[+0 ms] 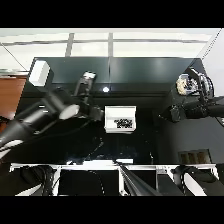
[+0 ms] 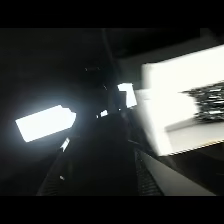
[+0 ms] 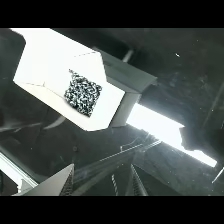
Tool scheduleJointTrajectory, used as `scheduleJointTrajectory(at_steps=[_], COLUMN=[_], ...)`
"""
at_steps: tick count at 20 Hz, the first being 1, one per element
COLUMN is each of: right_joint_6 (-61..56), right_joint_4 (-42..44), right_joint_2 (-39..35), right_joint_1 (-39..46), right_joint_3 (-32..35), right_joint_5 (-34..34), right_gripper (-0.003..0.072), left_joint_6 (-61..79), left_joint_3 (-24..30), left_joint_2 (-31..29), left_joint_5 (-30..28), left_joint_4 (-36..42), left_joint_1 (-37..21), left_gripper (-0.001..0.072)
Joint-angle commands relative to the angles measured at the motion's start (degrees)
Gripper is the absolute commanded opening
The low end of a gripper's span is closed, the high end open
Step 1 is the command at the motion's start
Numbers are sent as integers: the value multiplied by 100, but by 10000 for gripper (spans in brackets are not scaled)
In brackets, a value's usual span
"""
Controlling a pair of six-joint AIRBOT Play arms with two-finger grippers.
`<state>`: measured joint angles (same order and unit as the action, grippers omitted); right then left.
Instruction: Fold the box and place the chain.
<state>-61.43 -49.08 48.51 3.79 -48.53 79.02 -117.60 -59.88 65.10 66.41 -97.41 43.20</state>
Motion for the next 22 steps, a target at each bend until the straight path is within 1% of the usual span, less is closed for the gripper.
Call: scheduleJointTrajectory(at_steps=[1,2,3,4,5,6,8,10,12,14,16,18,20,22], right_joint_6=[-129,-188,-223,-225,-225,-225,-291,-354,-444,-483,-483,-483,-483,-481], right_joint_4=[-2,-2,-2,0,-2,0,-2,-2,-2,0,0,0,-2,-2], right_joint_2=[-2,-2,-2,-2,-2,-2,-2,-2,-2,-2,-2,-2,-2,-2], right_joint_1=[0,0,0,0,2,0,0,0,0,-2,-4,-4,-4,-4], right_joint_3=[-7,-7,-7,-7,-7,-7,-7,-7,-7,-7,-7,-7,-7,-7], right_joint_5=[4,7,7,2,-11,-20,-28,-68,-96,-101,-107,-142,-164,-177], right_gripper=[414,413,413,413,414,414,414,413,413,413,413,413,413,413], left_joint_6=[1860,3005,4428,6052,7565,8544,9982,11547,12478,13070,13138,13136,13136,13147], left_joint_3=[833,1193,1523,1832,2105,2317,2524,2540,2461,2282,2050,1860,1727,1672], left_joint_2=[-774,-837,-817,-763,-675,-562,-295,4,306,643,1067,1434,1628,1692], left_joint_5=[-682,-1130,-1373,-1351,-1196,-1189,-1226,-1231,-1327,-1467,-1523,-1523,-1523,-1537], left_joint_4=[1058,2221,3595,4896,5770,6124,6216,6205,6168,6100,6323,6336,6395,6542], left_joint_1=[-1143,-1665,-2090,-2409,-2610,-2664,-2579,-2450,-2297,-2210,-2212,-2212,-2192,-2175], left_gripper=[512,512,512,516,615,715,714,714,714,711,712,712,711,712])
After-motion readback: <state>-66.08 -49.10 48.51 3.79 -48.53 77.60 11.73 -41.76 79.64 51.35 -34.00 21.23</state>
